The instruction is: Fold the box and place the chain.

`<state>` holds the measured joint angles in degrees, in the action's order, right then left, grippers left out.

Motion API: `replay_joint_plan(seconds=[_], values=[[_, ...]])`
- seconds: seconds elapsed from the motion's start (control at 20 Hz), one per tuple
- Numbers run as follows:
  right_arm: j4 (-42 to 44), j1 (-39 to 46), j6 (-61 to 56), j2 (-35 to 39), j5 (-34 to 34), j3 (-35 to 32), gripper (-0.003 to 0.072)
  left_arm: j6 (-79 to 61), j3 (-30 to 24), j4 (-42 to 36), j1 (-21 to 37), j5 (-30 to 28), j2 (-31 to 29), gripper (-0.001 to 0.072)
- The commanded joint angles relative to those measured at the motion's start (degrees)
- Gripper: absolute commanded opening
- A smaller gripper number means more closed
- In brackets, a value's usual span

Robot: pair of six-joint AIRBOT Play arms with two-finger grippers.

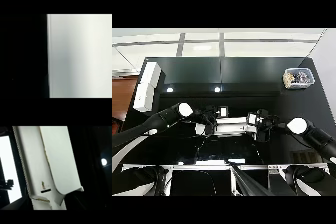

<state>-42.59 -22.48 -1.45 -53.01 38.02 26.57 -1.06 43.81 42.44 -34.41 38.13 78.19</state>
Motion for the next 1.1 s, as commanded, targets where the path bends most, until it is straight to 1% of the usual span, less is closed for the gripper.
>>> replay_joint_plan(seconds=[0.0, 0.05, 0.1, 0.2, 0.25, 0.6, 0.8, 1.05], values=[[0.79, 0.94, 1.44, -0.26, 0.04, 0.31, 0.0624, 0.0, 0.0, -0.94, -0.04, 1.01, 0.02, 0.0024], [1.25, 0.94, 1.9, -0.83, -0.55, 0.31, 0.0624, 0.0, 0.0, -1.29, -0.04, 1.09, 0.02, 0.0024], [3.91, 0.94, 3.43, -1.77, -0.55, 0.31, 0.0624, 0.0, 0.0, -1.36, -0.04, 1.16, 0.02, 0.0024], [10.54, 0.94, 10.25, -3.8, 1.11, 0.33, 0.0624, 0.0, 0.0, -1.36, -0.04, 1.22, 0.02, 0.0024], [12.13, 0.98, 12.26, -4.7, 1.46, 0.39, 0.0624, 0.0, 0.0, -1.36, -0.04, 1.22, 0.02, 0.0024], [12.39, 1.42, 17.33, -8.79, 1.2, 0.44, 0.0624, 0.0, 0.02, -1.57, -0.04, 1.36, 0.02, 0.0024], [12.24, 1.86, 20.17, -13.11, 1.01, 0.44, 0.0624, 0.0, 0.02, -1.57, -0.04, 1.36, 0.02, 0.0024], [11.96, 1.86, 20.22, -14.16, 1.97, 0.46, 0.0624, 0.0, 0.02, -1.57, -0.04, 1.51, 0.02, 0.0025]])
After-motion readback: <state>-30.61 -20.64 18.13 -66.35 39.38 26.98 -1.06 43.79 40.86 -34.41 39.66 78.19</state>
